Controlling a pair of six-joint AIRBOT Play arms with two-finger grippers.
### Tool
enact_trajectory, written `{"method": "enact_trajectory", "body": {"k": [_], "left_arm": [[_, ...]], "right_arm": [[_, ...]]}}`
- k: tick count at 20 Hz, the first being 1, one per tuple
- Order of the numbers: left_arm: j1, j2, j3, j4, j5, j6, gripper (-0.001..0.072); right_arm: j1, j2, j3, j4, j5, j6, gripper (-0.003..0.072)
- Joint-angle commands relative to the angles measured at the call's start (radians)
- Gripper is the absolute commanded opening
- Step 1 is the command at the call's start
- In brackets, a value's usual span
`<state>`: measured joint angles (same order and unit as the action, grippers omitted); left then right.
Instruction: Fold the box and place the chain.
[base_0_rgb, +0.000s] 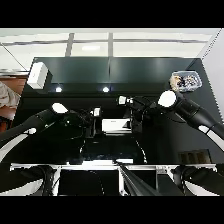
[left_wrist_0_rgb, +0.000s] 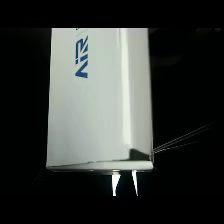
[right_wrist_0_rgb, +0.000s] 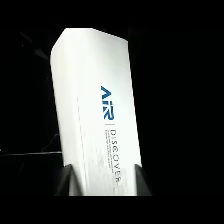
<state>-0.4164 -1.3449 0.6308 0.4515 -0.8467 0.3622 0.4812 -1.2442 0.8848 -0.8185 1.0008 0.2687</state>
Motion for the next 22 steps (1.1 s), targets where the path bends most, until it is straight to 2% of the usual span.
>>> {"method": "enact_trajectory", "body": {"k": [1, 13, 14, 15, 22], "left_arm": [[0.0, 0.0, 0.0, 0.0, -0.003, 0.001, 0.0446], [0.0, 0.0, 0.0, 0.0, -0.003, 0.001, 0.0446], [0.0, 0.0, 0.0, 0.0, -0.003, 0.001, 0.0445], [0.0, 0.0, 0.0, 0.0, -0.003, 0.001, 0.0445], [0.0, 0.0, 0.0, 0.0, -0.003, 0.001, 0.0446]], "right_arm": [[0.001, -0.001, 0.0, -0.003, 0.005, 0.031, 0.0234], [0.001, -0.001, -0.031, -0.002, 0.015, 0.054, 0.0237], [0.001, -0.001, -0.031, -0.002, 0.016, 0.056, 0.028], [0.001, -0.001, -0.031, -0.002, 0.015, 0.078, 0.0359], [0.001, -0.001, -0.032, -0.002, 0.015, 0.106, 0.0369]]}}
